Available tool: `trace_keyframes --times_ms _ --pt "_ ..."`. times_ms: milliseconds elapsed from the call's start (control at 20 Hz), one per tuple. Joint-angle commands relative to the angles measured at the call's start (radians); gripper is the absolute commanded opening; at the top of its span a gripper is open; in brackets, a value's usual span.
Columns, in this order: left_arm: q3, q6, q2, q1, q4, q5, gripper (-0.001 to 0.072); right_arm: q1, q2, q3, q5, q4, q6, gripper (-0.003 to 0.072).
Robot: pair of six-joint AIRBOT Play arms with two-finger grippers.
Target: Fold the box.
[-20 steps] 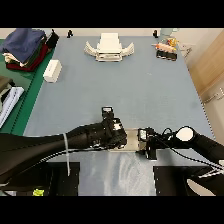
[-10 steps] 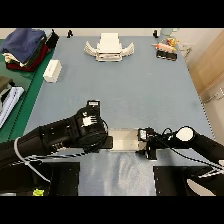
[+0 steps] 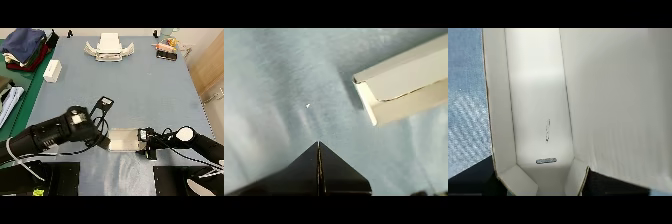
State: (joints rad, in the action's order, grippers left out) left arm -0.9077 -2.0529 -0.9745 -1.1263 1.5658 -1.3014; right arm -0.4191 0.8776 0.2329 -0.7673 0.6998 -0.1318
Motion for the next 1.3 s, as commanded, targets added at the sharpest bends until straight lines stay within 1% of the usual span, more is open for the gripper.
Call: trace_keyframes --times_ms 0,100,150,200,300,400,500,650,750,850,1100,1250 --pt "0.193 0.600 0.112 0.200 -0.307 0.230 0.0014 -0.001 0.000 0.001 0.000 0.000 0.000 0.0504" --pt "0.299 0.988 0.168 0.307 -0.351 0.267 0.0018 -0.001 0.000 0.001 0.000 0.000 0.000 0.0503" --pt "0.338 1.141 0.181 0.347 -0.359 0.284 0.0225 -0.001 0.000 0.001 0.000 0.000 0.000 0.0504" --pt "0.372 1.262 0.185 0.378 -0.378 0.328 0.0683 -0.001 0.000 0.001 0.000 0.000 0.000 0.0504" --pt "0.425 1.404 0.179 0.414 -0.462 0.425 0.0695 -0.001 0.000 0.001 0.000 0.000 0.000 0.0504" --pt "0.459 1.540 0.164 0.415 -0.555 0.500 0.0695 -0.001 0.000 0.001 0.000 0.000 0.000 0.0504" --pt "0.484 1.709 0.131 0.415 -0.687 0.542 0.0695 -0.001 0.000 0.001 0.000 0.000 0.000 0.0504" --pt "0.502 1.990 0.060 0.415 -0.882 0.566 0.0695 -0.001 0.000 0.001 0.000 0.000 0.000 0.0503" --pt "0.502 2.102 0.018 0.415 -0.992 0.604 0.0695 -0.001 0.000 0.001 0.000 0.000 0.000 0.0504" --pt "0.502 2.121 -0.013 0.415 -1.020 0.639 0.0695 -0.001 0.000 0.001 0.000 0.000 0.000 0.0504" --pt "0.502 2.122 -0.051 0.415 -1.020 0.666 0.0695 -0.001 0.000 0.001 0.000 0.000 0.000 0.0504" --pt "0.504 2.129 -0.061 0.382 -1.021 0.685 0.0695 -0.001 0.000 0.001 0.000 0.000 0.000 0.0503"
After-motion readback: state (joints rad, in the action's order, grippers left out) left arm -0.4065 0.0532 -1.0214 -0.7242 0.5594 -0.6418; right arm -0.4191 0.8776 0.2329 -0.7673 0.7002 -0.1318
